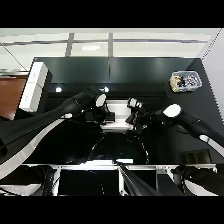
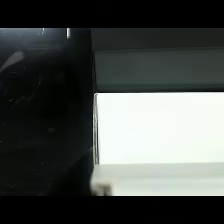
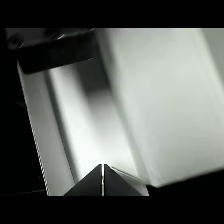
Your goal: Fold the box and place the chain.
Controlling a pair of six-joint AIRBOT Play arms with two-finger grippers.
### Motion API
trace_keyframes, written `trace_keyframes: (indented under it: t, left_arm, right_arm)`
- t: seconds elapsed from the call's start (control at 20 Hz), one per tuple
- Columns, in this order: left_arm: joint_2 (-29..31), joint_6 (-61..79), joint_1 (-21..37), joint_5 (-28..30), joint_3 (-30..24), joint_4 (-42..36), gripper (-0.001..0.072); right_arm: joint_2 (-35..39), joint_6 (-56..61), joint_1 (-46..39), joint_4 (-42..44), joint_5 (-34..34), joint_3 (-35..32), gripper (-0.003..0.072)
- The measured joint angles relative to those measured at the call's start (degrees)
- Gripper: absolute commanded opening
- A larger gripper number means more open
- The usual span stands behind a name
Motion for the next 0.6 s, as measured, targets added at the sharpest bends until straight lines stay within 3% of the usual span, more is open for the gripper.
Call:
trace_keyframes:
  t: [0.35,0.45,0.6]
  left_arm:
    - [0.0,0.2,0.0,0.0,0.0,0.0,0.0027]
    - [0.0,0.2,0.0,-0.1,0.0,0.1,0.0027]
    - [0.0,0.2,0.0,-0.1,0.0,0.2,0.0027]
  right_arm:
    - [11.1,42.6,-21.1,-21.9,11.2,4.0,0.0015]
    - [11.9,53.4,-27.4,-23.4,10.6,1.0,0.0014]
    - [10.2,60.0,-30.5,-18.2,10.2,-4.2,0.0014]
